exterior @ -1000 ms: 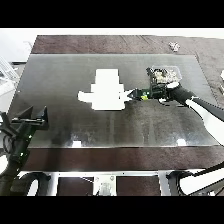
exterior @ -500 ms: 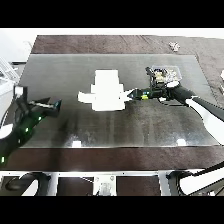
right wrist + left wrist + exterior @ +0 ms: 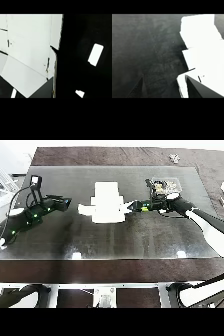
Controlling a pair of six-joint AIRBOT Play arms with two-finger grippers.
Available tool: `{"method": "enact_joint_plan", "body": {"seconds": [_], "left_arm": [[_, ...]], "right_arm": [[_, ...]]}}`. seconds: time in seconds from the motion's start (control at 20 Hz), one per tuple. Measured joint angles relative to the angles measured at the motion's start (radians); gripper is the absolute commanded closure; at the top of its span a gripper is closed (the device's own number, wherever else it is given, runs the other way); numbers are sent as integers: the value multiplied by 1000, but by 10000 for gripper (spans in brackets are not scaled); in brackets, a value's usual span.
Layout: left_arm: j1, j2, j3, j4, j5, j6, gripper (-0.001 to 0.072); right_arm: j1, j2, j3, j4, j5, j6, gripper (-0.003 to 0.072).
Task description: Fold the box and place the chain.
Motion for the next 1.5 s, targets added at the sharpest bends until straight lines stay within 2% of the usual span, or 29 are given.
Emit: {"method": "enact_joint_plan", "body": {"seconds": [0.25,0.55,0.8,1.1,1.5], "left_arm": [[0,-163,222,172,-93,-156,126],[0,-455,563,402,-370,-394,126],[0,-630,782,463,-536,-524,126],[-2,-683,904,487,-584,-582,126],[-78,-717,932,541,-517,-616,126]], "right_arm": [[0,0,1,0,-1,0,685],[0,0,1,0,-12,0,685],[0,0,1,0,-17,24,685],[0,0,1,0,-17,49,686],[0,0,1,0,-13,53,685]]}}
